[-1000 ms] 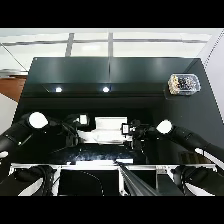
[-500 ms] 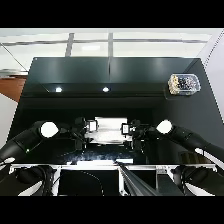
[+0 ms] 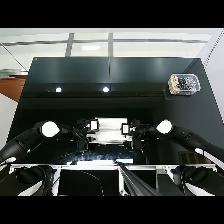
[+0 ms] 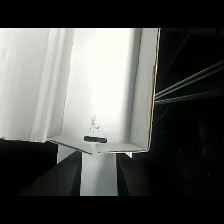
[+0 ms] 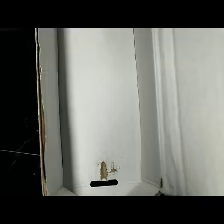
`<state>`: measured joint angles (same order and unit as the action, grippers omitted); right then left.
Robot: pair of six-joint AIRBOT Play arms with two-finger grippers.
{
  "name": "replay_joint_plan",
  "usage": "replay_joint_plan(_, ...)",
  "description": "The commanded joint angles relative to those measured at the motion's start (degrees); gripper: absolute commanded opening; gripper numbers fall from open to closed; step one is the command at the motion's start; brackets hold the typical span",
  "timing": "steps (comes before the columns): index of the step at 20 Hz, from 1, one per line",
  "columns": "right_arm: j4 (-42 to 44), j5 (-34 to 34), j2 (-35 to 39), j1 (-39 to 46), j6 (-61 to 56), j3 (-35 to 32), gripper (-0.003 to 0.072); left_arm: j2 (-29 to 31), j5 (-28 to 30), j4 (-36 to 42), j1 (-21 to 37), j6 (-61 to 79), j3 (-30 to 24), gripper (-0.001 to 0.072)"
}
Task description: Fold the box and place the chain.
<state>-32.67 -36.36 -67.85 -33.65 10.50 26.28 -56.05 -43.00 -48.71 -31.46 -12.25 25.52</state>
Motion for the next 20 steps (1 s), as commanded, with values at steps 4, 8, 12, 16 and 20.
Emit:
replay_joint_plan(4,0.00,-0.02,-0.04,-0.04,-0.02,0.00,0.0475,-0.17,2.75,1.73,-0.07,0.26,-0.07,0.0222)
replay_joint_plan(8,0.00,-0.02,-0.04,-0.04,-0.02,0.00,0.0475,-2.64,2.25,9.70,-0.07,6.08,-0.07,0.0220)
replay_joint_plan(12,0.00,-0.02,-0.04,-0.04,-0.02,0.00,0.0475,-5.03,3.45,13.84,-0.04,9.33,-0.04,0.0162)
replay_joint_plan(16,0.00,-0.02,-0.04,-0.04,-0.02,0.00,0.0475,-5.05,2.82,13.84,-0.07,9.35,-0.02,0.0163)
replay_joint_plan(20,0.00,-0.02,-0.04,-0.04,-0.02,0.00,0.0475,-5.03,2.08,13.46,-0.07,9.35,-0.02,0.0268)
